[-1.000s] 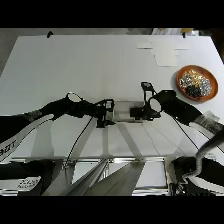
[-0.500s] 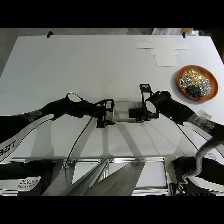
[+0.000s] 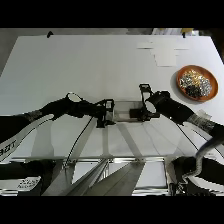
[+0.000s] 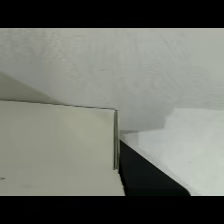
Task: Fold the box and place the chain.
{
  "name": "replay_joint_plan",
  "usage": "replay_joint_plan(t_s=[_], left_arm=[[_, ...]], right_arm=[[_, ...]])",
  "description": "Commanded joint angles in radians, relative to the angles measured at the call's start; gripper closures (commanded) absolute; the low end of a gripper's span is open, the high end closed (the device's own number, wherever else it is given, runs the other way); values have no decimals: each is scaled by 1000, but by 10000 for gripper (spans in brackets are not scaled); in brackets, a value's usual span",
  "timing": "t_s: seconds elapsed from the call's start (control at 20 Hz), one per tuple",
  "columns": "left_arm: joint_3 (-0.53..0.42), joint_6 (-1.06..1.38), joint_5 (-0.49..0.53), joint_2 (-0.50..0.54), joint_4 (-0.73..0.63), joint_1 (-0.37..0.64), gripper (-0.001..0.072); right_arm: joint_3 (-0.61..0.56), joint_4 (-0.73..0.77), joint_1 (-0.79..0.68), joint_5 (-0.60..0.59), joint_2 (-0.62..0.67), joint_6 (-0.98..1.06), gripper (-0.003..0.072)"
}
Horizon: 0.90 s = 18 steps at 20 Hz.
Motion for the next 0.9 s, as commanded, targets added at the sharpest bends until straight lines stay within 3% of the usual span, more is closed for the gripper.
replay_joint_plan(t_s=[0.0, 0.15, 0.2, 0.25, 0.5, 0.55, 0.6, 0.85], left_arm=[[0, -1, 0, 1, 0, 1, 457], [0, -1, 0, 1, 0, 1, 457], [0, -1, 0, 1, 0, 1, 457], [0, -1, 0, 1, 0, 1, 457], [0, -1, 0, 1, 0, 1, 457], [0, -1, 0, 1, 0, 1, 457], [0, -1, 0, 1, 0, 1, 457], [0, -1, 0, 1, 0, 1, 457]], right_arm=[[1, -2, 0, -5, -3, -10, 526], [1, 0, 0, 0, -21, -10, 530], [1, 0, 0, 4, -26, -9, 560], [1, 0, 0, 7, -25, -10, 641], [1, 0, 0, 12, -22, -27, 663], [1, 0, 0, 12, -17, -43, 600], [1, -2, 0, 16, -6, -45, 476], [1, -14, 0, 77, 77, -155, 394]])
